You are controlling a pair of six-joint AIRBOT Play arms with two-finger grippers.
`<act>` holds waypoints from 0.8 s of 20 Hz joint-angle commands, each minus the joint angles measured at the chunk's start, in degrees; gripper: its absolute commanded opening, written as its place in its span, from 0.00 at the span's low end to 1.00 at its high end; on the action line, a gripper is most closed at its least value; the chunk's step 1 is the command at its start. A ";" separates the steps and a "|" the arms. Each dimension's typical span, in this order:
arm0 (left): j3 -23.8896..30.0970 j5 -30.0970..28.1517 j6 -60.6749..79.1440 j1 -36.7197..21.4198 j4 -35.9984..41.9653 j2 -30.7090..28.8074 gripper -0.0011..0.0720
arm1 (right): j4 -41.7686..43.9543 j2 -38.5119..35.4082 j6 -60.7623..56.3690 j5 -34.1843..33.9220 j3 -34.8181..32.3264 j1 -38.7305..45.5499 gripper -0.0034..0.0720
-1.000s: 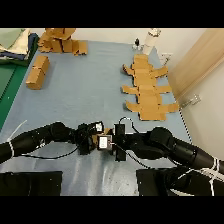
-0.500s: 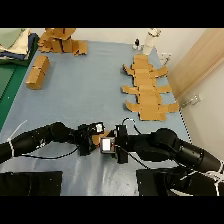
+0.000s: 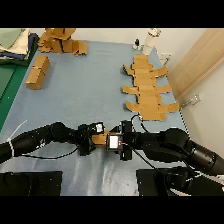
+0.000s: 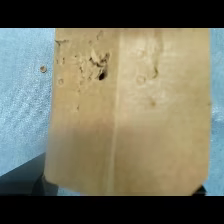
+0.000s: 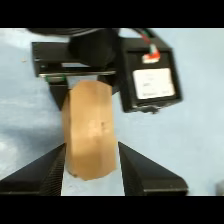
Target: Fold the box.
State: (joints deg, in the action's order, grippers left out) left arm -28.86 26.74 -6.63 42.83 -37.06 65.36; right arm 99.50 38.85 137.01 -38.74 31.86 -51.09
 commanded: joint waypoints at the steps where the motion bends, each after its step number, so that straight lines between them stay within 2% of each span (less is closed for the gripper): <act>1: 0.00 -0.04 -0.02 0.00 0.00 0.00 0.71 | -1.77 2.75 -0.04 7.02 -0.02 2.32 0.71; 5: 0.00 -0.02 -0.02 0.00 0.00 0.00 0.71 | 0.83 8.15 0.02 8.72 -0.02 2.38 0.71; 16: 0.00 -0.02 -0.02 0.00 0.02 0.00 0.71 | 4.11 11.19 1.51 5.70 -0.04 0.72 0.71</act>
State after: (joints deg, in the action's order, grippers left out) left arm -28.86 26.72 -6.66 42.81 -37.04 65.36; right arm 102.56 48.95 138.06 -32.64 31.86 -50.26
